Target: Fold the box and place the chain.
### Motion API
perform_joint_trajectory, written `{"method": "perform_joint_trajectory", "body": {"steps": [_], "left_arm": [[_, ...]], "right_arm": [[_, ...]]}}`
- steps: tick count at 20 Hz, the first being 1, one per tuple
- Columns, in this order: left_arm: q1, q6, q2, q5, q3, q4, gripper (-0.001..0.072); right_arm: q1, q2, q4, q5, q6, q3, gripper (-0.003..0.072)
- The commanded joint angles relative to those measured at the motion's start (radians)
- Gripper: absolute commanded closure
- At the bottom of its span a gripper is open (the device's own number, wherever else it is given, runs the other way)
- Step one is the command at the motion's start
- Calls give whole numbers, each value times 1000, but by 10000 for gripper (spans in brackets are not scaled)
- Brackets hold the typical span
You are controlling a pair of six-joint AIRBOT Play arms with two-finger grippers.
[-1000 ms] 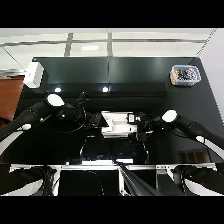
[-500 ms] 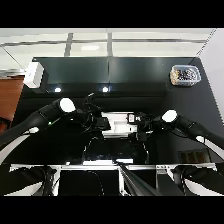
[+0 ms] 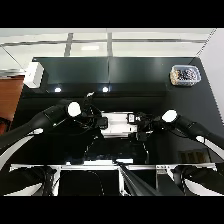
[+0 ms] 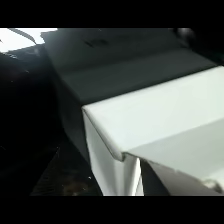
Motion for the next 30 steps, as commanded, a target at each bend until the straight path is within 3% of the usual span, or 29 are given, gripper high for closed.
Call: {"method": "perform_joint_trajectory", "body": {"steps": [1,6,11,15,21,22,26,29,30], "left_arm": [[-38,-100,-37,-31,53,139,153],[-117,-282,-97,-180,157,357,210],[-157,-382,-103,-188,177,364,210],[-171,-390,-170,-266,231,388,210],[-182,-463,-159,-241,237,386,214],[-182,-480,-159,-243,237,382,259],[-183,-492,-159,-227,237,355,682],[-182,-496,-159,-228,237,353,681],[-182,-497,-159,-228,237,351,637]], "right_arm": [[1,0,0,0,0,0,197],[1,0,0,0,0,0,197],[1,0,0,0,0,0,197],[1,0,0,0,0,0,197],[1,0,0,0,0,0,197],[1,0,0,0,0,0,197],[1,0,0,0,0,0,197],[1,0,0,0,0,0,197],[1,0,0,0,0,0,198]]}}
